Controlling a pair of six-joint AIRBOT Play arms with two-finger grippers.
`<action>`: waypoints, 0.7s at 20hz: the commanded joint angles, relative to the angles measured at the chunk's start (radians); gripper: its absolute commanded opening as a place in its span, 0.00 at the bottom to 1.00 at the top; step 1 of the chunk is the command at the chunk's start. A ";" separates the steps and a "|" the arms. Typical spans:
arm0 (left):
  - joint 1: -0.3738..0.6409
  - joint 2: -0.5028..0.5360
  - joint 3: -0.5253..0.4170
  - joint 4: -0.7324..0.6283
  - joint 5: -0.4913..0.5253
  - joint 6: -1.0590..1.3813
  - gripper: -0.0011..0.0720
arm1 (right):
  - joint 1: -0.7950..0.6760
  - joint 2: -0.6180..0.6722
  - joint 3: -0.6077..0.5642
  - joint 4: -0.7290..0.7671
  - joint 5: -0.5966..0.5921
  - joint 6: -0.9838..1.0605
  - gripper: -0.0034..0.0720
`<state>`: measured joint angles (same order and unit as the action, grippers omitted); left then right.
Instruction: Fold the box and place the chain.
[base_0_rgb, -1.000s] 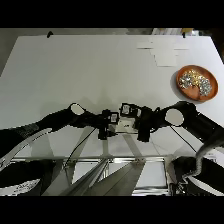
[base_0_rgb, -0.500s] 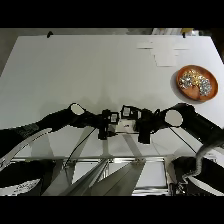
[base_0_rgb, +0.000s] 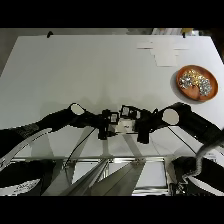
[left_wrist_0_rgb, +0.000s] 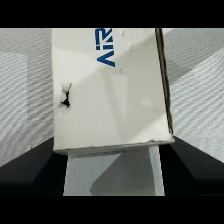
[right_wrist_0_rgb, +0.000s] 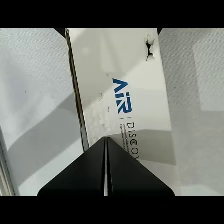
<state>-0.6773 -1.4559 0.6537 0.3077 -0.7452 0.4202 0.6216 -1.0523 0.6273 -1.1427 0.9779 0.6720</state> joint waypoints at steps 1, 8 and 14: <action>0.000 0.000 0.001 -0.001 0.000 -0.001 0.30 | 0.000 0.002 -0.001 0.000 0.002 0.000 0.07; 0.000 0.001 0.001 -0.001 0.000 -0.001 0.30 | 0.000 0.134 0.000 -0.024 -0.036 0.071 0.07; 0.000 0.000 0.001 -0.001 0.000 -0.001 0.30 | -0.161 0.286 0.000 -0.260 0.069 0.453 0.07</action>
<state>-0.6773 -1.4559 0.6537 0.3061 -0.7456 0.4175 0.5461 -0.8326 0.6270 -1.2781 0.9722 0.9253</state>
